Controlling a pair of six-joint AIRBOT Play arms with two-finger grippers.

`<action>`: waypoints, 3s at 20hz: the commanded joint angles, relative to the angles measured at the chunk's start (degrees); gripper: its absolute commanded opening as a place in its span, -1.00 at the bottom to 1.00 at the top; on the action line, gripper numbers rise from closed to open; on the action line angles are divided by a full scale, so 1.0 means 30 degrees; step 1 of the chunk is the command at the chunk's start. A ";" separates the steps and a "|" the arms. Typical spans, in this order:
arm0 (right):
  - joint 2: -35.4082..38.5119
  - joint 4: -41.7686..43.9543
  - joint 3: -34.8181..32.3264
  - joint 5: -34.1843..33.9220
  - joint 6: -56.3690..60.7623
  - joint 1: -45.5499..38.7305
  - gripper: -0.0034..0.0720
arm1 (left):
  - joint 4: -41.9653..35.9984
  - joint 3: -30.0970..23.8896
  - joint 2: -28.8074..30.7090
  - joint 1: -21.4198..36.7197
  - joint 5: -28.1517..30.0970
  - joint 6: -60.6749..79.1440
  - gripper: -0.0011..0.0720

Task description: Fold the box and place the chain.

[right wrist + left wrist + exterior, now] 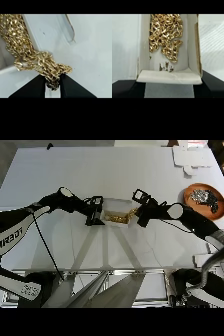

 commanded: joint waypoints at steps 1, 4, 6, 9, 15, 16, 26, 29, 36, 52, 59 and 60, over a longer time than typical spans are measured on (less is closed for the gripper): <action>0.0583 -0.0051 0.0044 -0.0109 0.1421 0.1763 -0.89 | 0.0015 0.0000 0.0000 0.0007 0.0007 -0.0007 0.06; 0.0627 -0.0066 0.0087 -0.0692 0.2696 0.3315 -0.89 | 0.0007 0.0000 0.0000 0.0007 0.0007 -0.0007 0.06; 0.0641 -0.0058 0.0270 -0.1348 0.3701 0.3920 -0.89 | 0.0015 0.0000 0.0000 0.0007 0.0007 -0.0007 0.06; 0.0634 -0.0058 0.0357 -0.3024 0.4459 0.4539 -0.89 | 0.0007 0.0000 0.0000 0.0007 0.0007 -0.0007 0.06; 0.0517 -0.0051 0.0357 -0.5326 0.5464 0.4823 -0.88 | 0.0007 -0.0007 0.0000 0.0007 0.0007 -0.0007 0.06; 0.0517 -0.0015 0.0357 -0.5384 0.5464 0.4903 -0.88 | 0.0015 0.0000 0.0000 0.0007 0.0007 -0.0007 0.06; 0.0517 -0.0874 0.1552 -0.4116 0.5391 0.5836 -0.06 | 0.0007 0.0000 0.0000 0.0007 0.0007 -0.0007 0.06; 0.0517 -0.2106 0.3628 -0.0911 0.6098 0.5209 -0.18 | 0.0007 0.0000 0.0000 0.0007 0.0007 -0.0007 0.06; -0.3235 -0.2455 0.9282 0.5049 1.4345 0.0860 -0.45 | 0.0015 -0.0007 0.0000 0.0007 0.0007 -0.0007 0.06; -0.7949 0.0102 1.2932 1.1883 0.7162 0.2208 -0.25 | 0.0007 0.0000 0.0000 0.0007 0.0007 -0.0007 0.06; -0.6943 -0.5559 1.2342 0.8364 0.6171 0.4532 -0.01 | 0.0007 0.0000 0.0000 0.0007 0.0007 -0.0007 0.06; -0.6725 -0.5850 1.2342 0.7730 0.6178 0.4758 -0.01 | 0.0007 -0.0007 0.0000 0.0007 0.0007 -0.0007 0.06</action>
